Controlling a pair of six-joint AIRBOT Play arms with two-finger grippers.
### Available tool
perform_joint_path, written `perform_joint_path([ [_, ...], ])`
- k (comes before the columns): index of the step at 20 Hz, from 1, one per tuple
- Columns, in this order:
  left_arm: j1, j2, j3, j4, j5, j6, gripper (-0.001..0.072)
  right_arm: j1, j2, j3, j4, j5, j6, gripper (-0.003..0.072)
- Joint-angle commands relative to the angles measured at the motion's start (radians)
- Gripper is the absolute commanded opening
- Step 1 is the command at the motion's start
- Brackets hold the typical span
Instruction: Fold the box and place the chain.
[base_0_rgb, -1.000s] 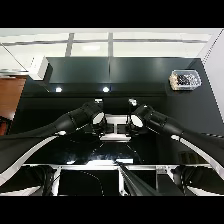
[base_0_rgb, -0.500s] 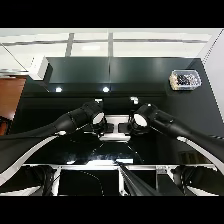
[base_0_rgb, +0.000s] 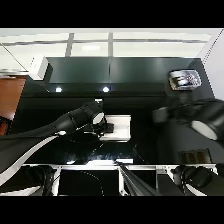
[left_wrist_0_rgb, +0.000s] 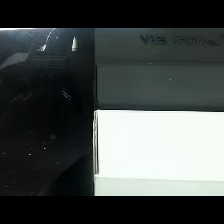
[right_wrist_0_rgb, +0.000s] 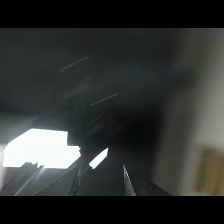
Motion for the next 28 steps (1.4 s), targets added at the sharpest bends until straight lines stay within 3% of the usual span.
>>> perform_joint_path([
  [1, 0.000, 0.001, 0.001, 0.000, 0.002, 0.002, 0.0032, -0.229, 0.071, -0.086, -0.262, -0.169, -0.019, 0.0327],
  [2, 0.000, 0.001, 0.001, 0.000, 0.002, 0.002, 0.0032, -0.331, 0.058, -0.126, -0.244, -0.307, -0.012, 0.0540],
  [3, 0.000, 0.001, 0.001, 0.000, 0.002, 0.002, 0.0032, -0.442, 0.019, -0.151, -0.195, -0.463, 0.008, 0.0678],
  [4, 0.000, 0.001, 0.001, 0.000, 0.002, 0.002, 0.0032, -0.551, -0.052, -0.139, -0.089, -0.629, -0.027, 0.0676],
  [5, 0.000, 0.001, 0.001, 0.001, 0.002, 0.002, 0.0032, -0.631, -0.140, -0.092, -0.002, -0.724, -0.092, 0.0676],
  [6, 0.000, 0.001, 0.001, 0.000, 0.001, 0.002, 0.0032, -0.687, -0.245, -0.011, 0.062, -0.734, -0.138, 0.0676],
  [9, 0.000, 0.001, 0.001, 0.000, -0.019, 0.002, 0.0032, -0.771, -0.591, 0.312, 0.219, -0.592, -0.358, 0.0676],
  [12, 0.000, 0.001, 0.001, 0.000, -0.035, 0.002, 0.0032, -0.789, -0.867, 0.583, 0.272, -0.466, -0.432, 0.0702],
  [14, 0.000, 0.001, 0.001, 0.000, -0.032, 0.002, 0.0032, -0.793, -0.983, 0.694, 0.295, -0.439, -0.455, 0.0701],
  [17, 0.000, 0.001, 0.001, 0.000, -0.032, 0.002, 0.0033, -0.802, -1.063, 0.750, 0.342, -0.430, -0.489, 0.0690],
  [18, 0.000, 0.001, 0.001, 0.000, -0.031, 0.002, 0.0032, -0.806, -1.075, 0.750, 0.341, -0.420, -0.490, 0.0654],
  [20, 0.000, 0.001, 0.001, 0.001, -0.031, 0.002, 0.0032, -0.817, -1.096, 0.750, 0.342, -0.395, -0.489, 0.0652],
  [24, 0.000, 0.001, 0.001, 0.000, -0.032, 0.002, 0.0032, -0.821, -1.114, 0.750, 0.343, -0.346, -0.489, 0.0519],
  [25, 0.000, 0.001, 0.001, 0.000, -0.032, 0.002, 0.0032, -0.821, -1.116, 0.750, 0.346, -0.331, -0.489, 0.0519],
  [26, 0.000, 0.001, 0.001, 0.000, -0.032, 0.002, 0.0032, -0.821, -1.117, 0.750, 0.360, -0.315, -0.502, 0.0400],
  [27, 0.000, 0.001, 0.001, 0.000, -0.032, 0.002, 0.0032, -0.821, -1.117, 0.752, 0.378, -0.304, -0.543, 0.0099],
  [28, 0.000, 0.001, 0.001, 0.000, -0.033, 0.002, 0.0032, -0.821, -1.114, 0.765, 0.384, -0.286, -0.562, 0.0038],
])
